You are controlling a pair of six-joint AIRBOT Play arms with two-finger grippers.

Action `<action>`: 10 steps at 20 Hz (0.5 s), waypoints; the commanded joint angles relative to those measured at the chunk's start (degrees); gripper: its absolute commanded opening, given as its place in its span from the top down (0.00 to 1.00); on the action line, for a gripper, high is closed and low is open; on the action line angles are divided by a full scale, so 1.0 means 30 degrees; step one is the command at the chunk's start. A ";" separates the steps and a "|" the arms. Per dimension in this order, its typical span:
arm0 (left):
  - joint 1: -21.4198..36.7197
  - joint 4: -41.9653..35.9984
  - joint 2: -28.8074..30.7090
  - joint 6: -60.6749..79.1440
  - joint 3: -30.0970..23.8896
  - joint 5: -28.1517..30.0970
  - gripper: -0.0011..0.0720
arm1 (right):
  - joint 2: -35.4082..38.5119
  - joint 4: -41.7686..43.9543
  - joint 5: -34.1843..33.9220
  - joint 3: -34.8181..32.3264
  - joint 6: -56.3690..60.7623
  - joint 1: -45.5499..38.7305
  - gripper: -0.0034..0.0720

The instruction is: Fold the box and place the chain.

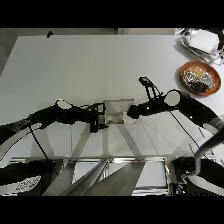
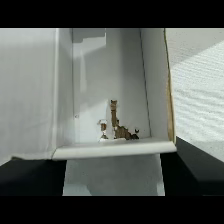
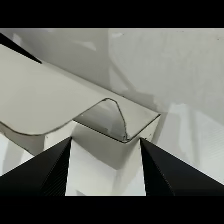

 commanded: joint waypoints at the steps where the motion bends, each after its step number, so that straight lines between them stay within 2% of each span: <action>1: 0.0000 0.0007 0.0000 0.0007 -0.0007 0.0007 0.70 | -0.0503 -0.0707 0.0277 0.0350 0.0984 0.0692 0.33; 6: 0.0000 0.0007 0.0000 0.0007 -0.0007 0.0007 0.70 | -0.2251 -0.2943 0.0204 0.1880 0.3636 0.1931 0.35; 8: 0.0000 0.0007 0.0000 0.0007 -0.0007 0.0007 0.70 | -0.2368 -0.4539 0.0299 0.2484 0.5202 0.2178 0.39; 10: 0.0000 0.0007 0.0000 0.0007 -0.0007 0.0007 0.70 | -0.2368 -0.5195 0.0488 0.2710 0.6025 0.2171 0.39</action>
